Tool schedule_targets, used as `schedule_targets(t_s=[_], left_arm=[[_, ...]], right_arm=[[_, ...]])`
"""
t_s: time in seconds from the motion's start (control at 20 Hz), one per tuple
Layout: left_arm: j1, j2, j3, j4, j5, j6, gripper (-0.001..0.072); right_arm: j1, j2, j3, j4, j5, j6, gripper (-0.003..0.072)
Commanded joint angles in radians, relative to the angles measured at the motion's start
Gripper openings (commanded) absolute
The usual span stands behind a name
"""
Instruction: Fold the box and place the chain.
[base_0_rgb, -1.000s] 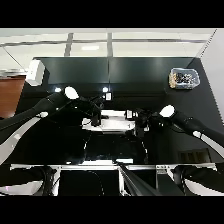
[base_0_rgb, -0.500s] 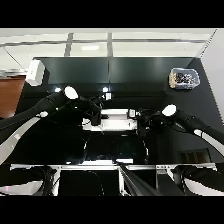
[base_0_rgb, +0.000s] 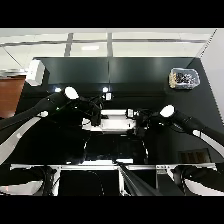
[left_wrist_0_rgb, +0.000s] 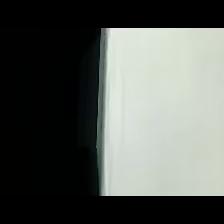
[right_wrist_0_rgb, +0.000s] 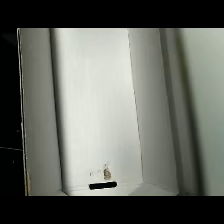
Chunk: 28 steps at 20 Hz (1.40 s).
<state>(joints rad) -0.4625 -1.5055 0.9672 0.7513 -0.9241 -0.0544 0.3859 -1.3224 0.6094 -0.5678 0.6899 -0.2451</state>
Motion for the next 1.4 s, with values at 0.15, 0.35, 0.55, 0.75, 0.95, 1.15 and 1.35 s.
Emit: schedule_targets(t_s=[0.15, 0.35, 0.55, 0.75, 0.95, 1.15, 1.35], left_arm=[[0.007, 0.003, 0.002, 0.001, -0.002, -0.002, 0.0032], [0.057, 0.084, 0.002, 0.106, -0.019, -0.176, 0.0476], [0.17, 0.229, 0.002, 0.359, -0.143, -0.584, 0.0468], [0.27, 0.275, -0.024, 0.098, -0.501, -0.68, 0.0025], [0.171, 0.271, -0.167, -0.206, -0.299, -0.574, 0.0025], [0.09, 0.262, -0.189, -0.356, 0.189, -0.564, 0.0027], [0.095, 0.207, -0.189, -0.276, 0.263, -0.555, 0.0026]], right_arm=[[0.003, 0.0, 0.0, -0.009, -0.013, 0.005, 0.0414], [0.003, 0.0, 0.0, -0.01, -0.013, 0.005, 0.0414], [0.003, 0.0, 0.0, -0.01, -0.013, 0.005, 0.0414], [0.003, 0.0, 0.0, -0.013, -0.009, 0.005, 0.0163], [0.003, 0.0, 0.0, -0.013, -0.01, 0.004, 0.0128], [0.003, 0.0, 0.0, -0.013, -0.01, 0.004, 0.0127], [0.003, -0.001, 0.0, -0.012, -0.011, 0.005, 0.0127]])
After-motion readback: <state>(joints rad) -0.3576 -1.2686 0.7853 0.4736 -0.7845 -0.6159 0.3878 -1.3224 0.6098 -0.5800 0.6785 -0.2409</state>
